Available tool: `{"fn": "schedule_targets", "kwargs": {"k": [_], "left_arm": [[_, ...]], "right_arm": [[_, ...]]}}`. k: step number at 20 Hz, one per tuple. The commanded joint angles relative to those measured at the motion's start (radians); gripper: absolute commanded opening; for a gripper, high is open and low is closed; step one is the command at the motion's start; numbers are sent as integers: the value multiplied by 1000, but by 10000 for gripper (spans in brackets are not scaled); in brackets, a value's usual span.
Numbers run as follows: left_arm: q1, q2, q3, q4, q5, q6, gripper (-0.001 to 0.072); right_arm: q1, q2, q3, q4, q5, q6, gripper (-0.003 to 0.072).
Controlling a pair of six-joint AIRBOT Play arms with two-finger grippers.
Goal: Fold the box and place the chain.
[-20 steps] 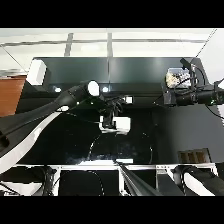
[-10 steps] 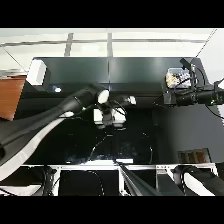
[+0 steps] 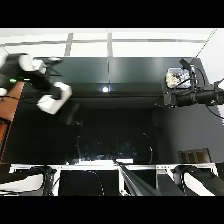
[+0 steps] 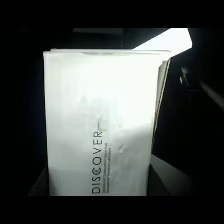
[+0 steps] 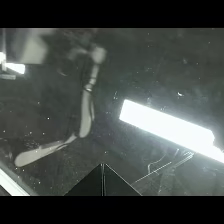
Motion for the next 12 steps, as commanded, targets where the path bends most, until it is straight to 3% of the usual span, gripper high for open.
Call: {"fn": "schedule_targets", "kwargs": {"k": [1, 6, 9, 12], "left_arm": [[286, -7, -10, -34, 66, -85, 280], [436, -123, 51, -43, 112, -19, 295], [438, -229, 158, -61, 104, 8, 294], [428, -332, 264, -194, 91, 82, 294]], "right_arm": [[1, 1, -2, -5, -29, 0, 17], [1, 0, -2, -2, -68, 1, 17], [1, 0, -2, -2, -80, 1, 16], [1, 0, -2, -2, -104, 2, 16]]}}
